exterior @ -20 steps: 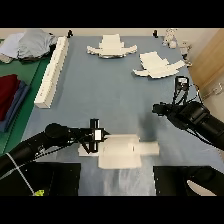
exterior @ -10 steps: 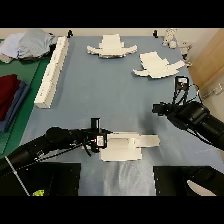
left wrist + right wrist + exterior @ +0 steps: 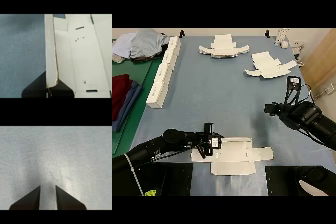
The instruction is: Fold the box.
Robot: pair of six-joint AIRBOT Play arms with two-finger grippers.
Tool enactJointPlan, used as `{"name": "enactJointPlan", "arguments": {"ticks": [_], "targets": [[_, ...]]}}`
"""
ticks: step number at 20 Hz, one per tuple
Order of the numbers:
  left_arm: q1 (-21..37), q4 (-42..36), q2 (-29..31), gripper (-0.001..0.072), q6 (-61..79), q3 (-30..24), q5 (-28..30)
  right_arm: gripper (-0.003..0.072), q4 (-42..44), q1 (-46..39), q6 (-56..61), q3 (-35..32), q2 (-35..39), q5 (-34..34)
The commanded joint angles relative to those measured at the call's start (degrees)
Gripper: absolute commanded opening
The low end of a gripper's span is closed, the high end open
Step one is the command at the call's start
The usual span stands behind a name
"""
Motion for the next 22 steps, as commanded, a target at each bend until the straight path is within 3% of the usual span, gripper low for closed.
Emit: {"name": "enactJointPlan", "arguments": {"ticks": [1, 7, 10, 12, 14, 19, 22], "targets": [[0.0, -0.4, -0.4, 0.0012, -3.0, -0.1, -0.2, 0.0284, 0.3, 0.0, 0.0, 0.0, 0.0, 0.0], [0.0, -0.3, 3.7, 0.0012, -3.2, 1.1, 0.1, 0.0284, 0.3, 0.0, 0.0, 0.0, 0.0, 0.0], [0.0, -0.3, 7.9, 0.0008, 6.6, 3.0, 3.9, 0.0284, 0.3, 0.0, 0.0, 0.0, 0.0, 0.0], [-0.2, -0.3, 9.9, 0.0007, 9.1, 3.5, 3.2, 0.0284, 0.4, 0.0, 0.0, 0.0, 0.0, 0.0], [-2.7, -0.3, 10.1, 0.0006, 8.9, 2.4, 3.8, 0.0284, 0.4, 0.0, 0.1, 0.0, 0.0, 0.3], [-14.0, -0.4, 9.7, 0.0006, -0.9, -2.8, 11.9, 0.0284, 0.4, 0.0, 0.9, 0.0, 0.0, 1.7], [-14.8, -0.4, 8.8, 0.001, -5.6, -3.5, 12.2, 0.0284, 0.4, 0.0, 0.9, 0.0, 0.0, 1.7]]}}
